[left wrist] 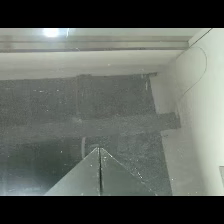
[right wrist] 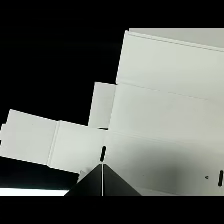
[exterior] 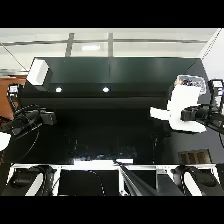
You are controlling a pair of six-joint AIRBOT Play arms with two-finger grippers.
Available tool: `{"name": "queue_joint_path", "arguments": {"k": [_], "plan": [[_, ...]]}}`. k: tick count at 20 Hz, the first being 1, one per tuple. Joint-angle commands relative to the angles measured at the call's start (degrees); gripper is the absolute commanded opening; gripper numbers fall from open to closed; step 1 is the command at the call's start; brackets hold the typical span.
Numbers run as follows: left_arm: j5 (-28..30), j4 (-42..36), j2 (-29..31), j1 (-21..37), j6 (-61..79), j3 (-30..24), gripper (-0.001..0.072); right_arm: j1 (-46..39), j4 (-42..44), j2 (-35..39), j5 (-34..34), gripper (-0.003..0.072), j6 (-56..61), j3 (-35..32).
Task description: Fold the box and place the chain.
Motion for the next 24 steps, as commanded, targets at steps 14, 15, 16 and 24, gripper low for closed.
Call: {"name": "queue_joint_path", "arguments": {"k": [14,15,16,24], "plan": [[0.07,0.0,0.04,0.0,0.02,-0.02,0.0029,-0.02,0.0,0.0,-2.12,0.0005,-0.02,-0.02],[0.66,0.04,0.02,-0.02,0.15,-0.02,0.0029,-0.02,0.04,0.0,-5.2,0.0005,0.0,-0.02],[2.78,0.09,0.02,0.0,0.39,-0.04,0.0029,-0.02,0.11,0.0,-8.68,0.0005,0.02,-0.02],[14.91,0.02,-1.01,0.0,0.26,-0.04,0.0174,-0.04,8.61,-3.3,-27.3,0.0244,0.0,-0.02]]}}
